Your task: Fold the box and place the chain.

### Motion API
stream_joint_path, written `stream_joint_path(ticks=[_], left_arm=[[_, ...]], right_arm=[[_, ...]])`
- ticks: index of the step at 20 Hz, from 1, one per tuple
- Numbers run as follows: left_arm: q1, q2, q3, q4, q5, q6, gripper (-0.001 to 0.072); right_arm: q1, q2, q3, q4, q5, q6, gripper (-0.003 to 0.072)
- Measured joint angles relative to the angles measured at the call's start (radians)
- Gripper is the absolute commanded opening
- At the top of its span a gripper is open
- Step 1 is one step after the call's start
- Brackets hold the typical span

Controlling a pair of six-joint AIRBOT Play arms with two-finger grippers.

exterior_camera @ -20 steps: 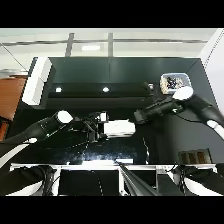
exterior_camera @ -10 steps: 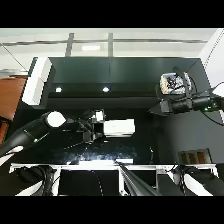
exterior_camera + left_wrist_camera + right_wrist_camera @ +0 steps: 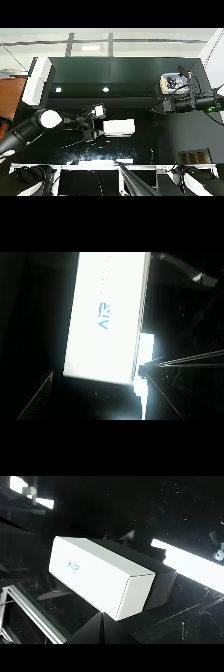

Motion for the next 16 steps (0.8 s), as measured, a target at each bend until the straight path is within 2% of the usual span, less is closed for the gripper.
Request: stream_joint_path(ticks=[8,16], left_arm=[[-0.096,-0.156,0.060,-0.103,0.102,0.020,0.0713],[-0.152,-0.206,0.067,-0.122,0.174,0.027,0.0713]], right_arm=[[-0.001,0.000,-0.002,-0.001,0.002,0.000,0.0038],[0.000,0.000,-0.002,-0.001,-0.002,0.002,0.0038]])
